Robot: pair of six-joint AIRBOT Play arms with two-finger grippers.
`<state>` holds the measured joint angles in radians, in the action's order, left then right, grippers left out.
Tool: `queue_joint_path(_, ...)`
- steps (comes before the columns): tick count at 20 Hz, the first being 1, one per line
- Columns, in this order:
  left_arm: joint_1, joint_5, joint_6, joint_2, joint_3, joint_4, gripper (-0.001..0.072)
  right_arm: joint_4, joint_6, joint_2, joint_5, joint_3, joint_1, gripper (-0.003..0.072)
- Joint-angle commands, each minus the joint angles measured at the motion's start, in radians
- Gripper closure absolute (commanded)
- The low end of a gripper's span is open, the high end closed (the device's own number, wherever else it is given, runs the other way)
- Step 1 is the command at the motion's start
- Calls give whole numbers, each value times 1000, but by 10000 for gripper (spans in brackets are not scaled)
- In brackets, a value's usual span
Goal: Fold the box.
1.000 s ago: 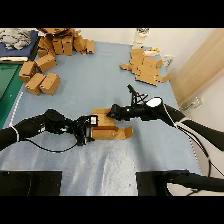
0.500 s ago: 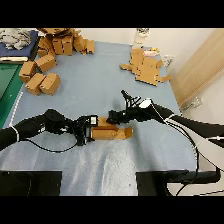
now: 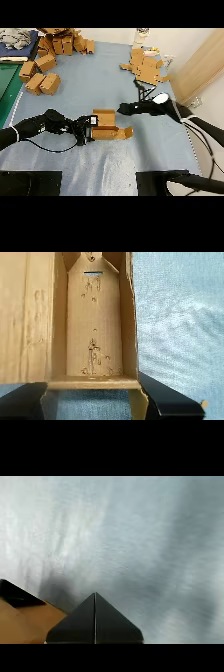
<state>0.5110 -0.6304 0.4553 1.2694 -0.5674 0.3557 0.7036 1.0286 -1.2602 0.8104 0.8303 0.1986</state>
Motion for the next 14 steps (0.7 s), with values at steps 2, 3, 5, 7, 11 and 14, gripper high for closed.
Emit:
queue_joint_path(2, 1, 0, 0, 0, -1, 0, 232, 260, -118, 167, 148, -12, -41, 683)
queue_joint_path(3, 1, 0, 0, 0, -1, 0, 232, 257, -189, 193, 169, -29, -25, 684)
queue_joint_path(5, 0, 0, 0, 0, -1, 0, 232, 258, -330, 237, 194, -88, 36, 683)
queue_joint_path(7, 1, 0, 0, 0, -1, 0, 232, 277, -436, 270, 210, -175, 119, 660)
queue_joint_path(11, 0, 0, 0, 0, -1, 0, 232, 313, -500, 269, 74, -251, 214, 211)
queue_joint_path(14, 0, 0, 0, 0, -1, 0, 232, 310, -562, 227, -30, -250, 215, 148)
